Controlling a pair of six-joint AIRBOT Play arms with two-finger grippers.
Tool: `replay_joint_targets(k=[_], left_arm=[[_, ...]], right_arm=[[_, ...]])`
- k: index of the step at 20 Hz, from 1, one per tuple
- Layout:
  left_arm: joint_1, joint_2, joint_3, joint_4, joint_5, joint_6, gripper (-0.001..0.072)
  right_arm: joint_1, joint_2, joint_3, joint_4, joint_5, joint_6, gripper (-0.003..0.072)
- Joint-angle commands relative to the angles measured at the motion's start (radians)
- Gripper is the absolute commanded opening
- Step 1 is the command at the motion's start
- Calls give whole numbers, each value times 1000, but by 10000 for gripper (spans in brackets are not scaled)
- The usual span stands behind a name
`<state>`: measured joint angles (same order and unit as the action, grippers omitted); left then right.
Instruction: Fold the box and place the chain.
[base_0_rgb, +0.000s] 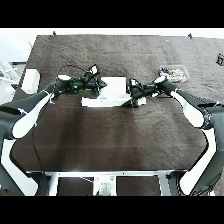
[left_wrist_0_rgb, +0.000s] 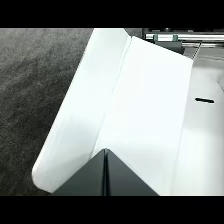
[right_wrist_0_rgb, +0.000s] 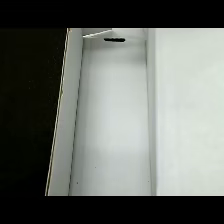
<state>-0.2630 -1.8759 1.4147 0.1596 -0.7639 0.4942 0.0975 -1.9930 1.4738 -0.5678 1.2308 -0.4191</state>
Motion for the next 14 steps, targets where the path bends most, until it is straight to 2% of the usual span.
replay_joint_targets(k=[1, 14], left_arm=[[0, -11, 3, 6, -24, -8, 20], [-28, -13, 3, 149, -21, -68, 20]], right_arm=[[0, 0, 0, -1, 0, 0, 587], [0, 0, 0, -1, 0, 0, 587]])
